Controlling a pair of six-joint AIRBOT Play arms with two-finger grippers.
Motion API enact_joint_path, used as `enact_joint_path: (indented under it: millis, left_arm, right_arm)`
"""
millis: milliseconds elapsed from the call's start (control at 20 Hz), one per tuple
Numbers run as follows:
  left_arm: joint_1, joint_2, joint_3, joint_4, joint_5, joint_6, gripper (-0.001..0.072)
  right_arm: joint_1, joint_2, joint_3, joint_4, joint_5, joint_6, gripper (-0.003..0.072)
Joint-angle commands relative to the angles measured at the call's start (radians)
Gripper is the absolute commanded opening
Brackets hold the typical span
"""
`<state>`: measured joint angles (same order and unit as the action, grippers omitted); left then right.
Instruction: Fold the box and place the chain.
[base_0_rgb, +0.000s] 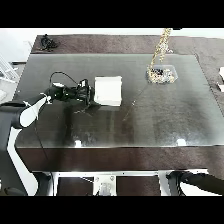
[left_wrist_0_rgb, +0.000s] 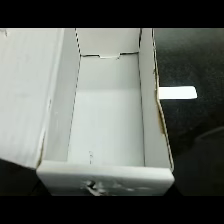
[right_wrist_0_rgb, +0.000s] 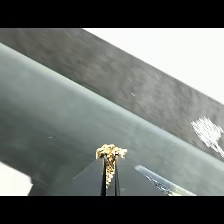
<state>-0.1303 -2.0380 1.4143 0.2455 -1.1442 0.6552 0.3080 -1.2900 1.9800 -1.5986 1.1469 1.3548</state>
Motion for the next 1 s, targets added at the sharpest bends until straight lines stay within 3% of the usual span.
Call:
enact_joint_path:
  millis: [0, 300, 550, 950]
  left_arm:
    - [0.0, 0.0, 0.0, 0.001, 0.003, 0.0, 0.0462]
    - [0.0, 0.0, 0.0, 0.001, 0.003, 0.0, 0.0462]
    - [0.0, 0.0, 0.0, 0.001, 0.003, 0.0, 0.0462]
    - [0.0, 0.0, 0.0, 0.001, 0.003, 0.0, 0.0462]
  right_arm:
    - [0.082, 0.032, 0.001, 0.0, 0.038, -0.002, 0.0009]
    - [0.211, 0.032, -0.029, 0.001, 0.068, -0.002, 0.001]
    - [0.263, 0.031, -0.155, 0.076, 0.064, 0.003, 0.001]
    - [0.262, 0.031, -0.455, 0.151, -0.205, 0.019, 0.001]
